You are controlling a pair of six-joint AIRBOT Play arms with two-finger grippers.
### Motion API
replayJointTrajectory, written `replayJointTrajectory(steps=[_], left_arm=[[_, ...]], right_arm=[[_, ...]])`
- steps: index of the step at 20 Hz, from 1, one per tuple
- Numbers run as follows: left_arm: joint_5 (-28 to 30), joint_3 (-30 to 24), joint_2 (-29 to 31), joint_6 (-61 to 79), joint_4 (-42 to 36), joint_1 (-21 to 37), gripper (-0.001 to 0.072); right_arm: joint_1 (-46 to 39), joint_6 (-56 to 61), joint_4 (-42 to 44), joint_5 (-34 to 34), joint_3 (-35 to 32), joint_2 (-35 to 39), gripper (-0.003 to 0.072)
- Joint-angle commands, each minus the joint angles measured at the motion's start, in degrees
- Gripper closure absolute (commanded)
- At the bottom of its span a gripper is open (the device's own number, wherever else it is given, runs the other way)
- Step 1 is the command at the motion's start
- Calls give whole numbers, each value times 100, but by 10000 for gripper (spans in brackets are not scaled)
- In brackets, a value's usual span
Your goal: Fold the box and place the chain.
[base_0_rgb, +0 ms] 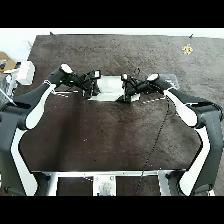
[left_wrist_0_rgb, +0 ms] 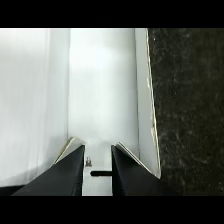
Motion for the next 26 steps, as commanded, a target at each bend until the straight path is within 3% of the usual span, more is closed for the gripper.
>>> replayJointTrajectory(steps=[1, 3, 4, 5, 9, 10, 13, 16, 21, 26], left_arm=[[44, -11, -59, 46, -225, -13, 525], [2, -11, -59, 44, -219, -13, 510], [-72, -11, -59, 17, -219, -13, 293], [-129, -11, -59, -63, -216, -13, 8], [-315, -4, -57, -717, -122, 52, -11], [-319, -4, -57, -852, -101, 61, 33], [-463, -2, -50, -1154, -76, 177, 350], [-1001, 39, 66, -1884, -81, 503, 695], [-2085, 592, 363, -5023, -87, 1110, 699], [-1665, 697, 538, -6780, -74, 1740, 699]], right_arm=[[4, 7, 2, 0, -2, 0, 290], [4, 7, 2, 0, -2, 0, 290], [4, 7, 2, 0, -2, 0, 290], [4, 7, 2, 0, -2, 0, 290], [4, 7, 2, 0, -2, 0, 290], [4, 7, 2, 0, -2, 0, 290], [4, 7, 2, 0, -2, 0, 290], [4, 7, 2, 0, -2, 0, 290], [4, 7, 2, 0, -2, 0, 290], [4, 7, 0, 0, -2, 0, 289]])
